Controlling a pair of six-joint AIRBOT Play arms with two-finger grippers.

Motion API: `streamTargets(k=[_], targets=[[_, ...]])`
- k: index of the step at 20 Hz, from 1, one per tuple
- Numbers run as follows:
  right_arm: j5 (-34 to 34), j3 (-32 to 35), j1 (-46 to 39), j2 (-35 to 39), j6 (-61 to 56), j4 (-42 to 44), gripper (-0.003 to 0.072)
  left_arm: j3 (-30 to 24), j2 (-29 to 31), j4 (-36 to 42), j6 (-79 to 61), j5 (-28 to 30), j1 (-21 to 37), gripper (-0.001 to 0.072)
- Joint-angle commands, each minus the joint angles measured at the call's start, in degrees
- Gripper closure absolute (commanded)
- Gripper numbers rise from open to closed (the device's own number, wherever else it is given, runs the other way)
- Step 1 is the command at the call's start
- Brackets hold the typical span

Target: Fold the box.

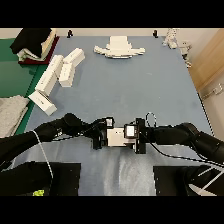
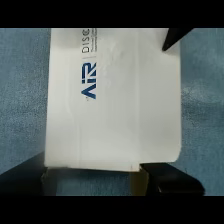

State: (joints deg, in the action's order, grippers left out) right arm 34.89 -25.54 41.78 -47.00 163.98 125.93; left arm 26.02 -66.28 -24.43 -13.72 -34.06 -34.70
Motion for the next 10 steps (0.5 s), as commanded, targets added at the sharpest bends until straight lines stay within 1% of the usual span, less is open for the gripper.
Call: streamTargets(k=[1, 10], targets=[[-0.7, 0.0, 0.2, -1.8, 6.8, -0.2, 0.0100, 0.0, 0.0, 0.0, 0.0, 0.0, 0.0, 0.0227], [-3.0, -0.9, 0.1, -1.7, 8.0, -1.2, 0.0101, 0.0, 0.0, 0.0, 0.0, 0.0, 0.0, 0.0227]])
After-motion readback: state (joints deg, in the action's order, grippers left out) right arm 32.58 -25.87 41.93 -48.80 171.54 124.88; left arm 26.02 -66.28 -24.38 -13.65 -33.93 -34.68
